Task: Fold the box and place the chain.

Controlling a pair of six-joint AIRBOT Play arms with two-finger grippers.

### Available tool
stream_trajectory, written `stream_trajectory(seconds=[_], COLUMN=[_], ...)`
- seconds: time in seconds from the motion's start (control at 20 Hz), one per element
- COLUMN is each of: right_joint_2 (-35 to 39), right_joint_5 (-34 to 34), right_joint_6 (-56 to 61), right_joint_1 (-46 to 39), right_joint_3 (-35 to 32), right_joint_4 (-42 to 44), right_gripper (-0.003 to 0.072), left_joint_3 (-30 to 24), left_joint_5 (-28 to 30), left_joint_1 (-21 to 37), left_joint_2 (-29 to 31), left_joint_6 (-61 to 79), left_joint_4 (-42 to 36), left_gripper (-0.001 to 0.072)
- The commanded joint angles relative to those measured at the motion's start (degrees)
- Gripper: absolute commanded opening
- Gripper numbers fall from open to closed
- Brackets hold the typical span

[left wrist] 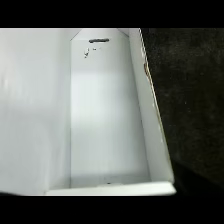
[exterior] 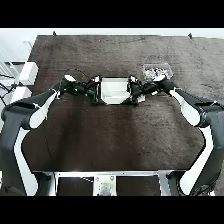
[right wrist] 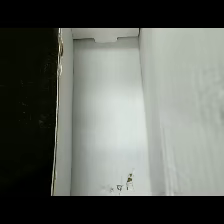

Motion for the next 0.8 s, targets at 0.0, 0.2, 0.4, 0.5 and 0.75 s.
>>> stream_trajectory(seconds=[0.0,0.2,0.4,0.5,0.75], right_joint_2=[0.0,0.0,0.0,0.0,0.0], right_joint_5=[0.1,0.1,0.1,0.1,0.1], right_joint_6=[0.0,-0.1,-0.1,0.0,0.0], right_joint_1=[0.0,0.0,0.0,0.0,0.1], right_joint_3=[0.0,0.0,0.0,0.0,0.0], right_joint_4=[0.0,0.0,0.0,0.0,0.0], right_gripper=[0.0493,0.0494,0.0493,0.0494,0.0494], left_joint_3=[0.1,0.1,0.1,0.1,0.1], left_joint_5=[0.1,0.0,0.1,0.2,0.7], left_joint_1=[0.0,0.0,0.0,0.0,0.0], left_joint_2=[0.0,-0.1,-0.1,-0.1,0.0], left_joint_6=[0.1,0.1,0.1,0.0,0.0], left_joint_4=[0.9,1.1,1.4,1.4,1.3], left_gripper=[0.0579,0.0579,0.0579,0.0579,0.0579])
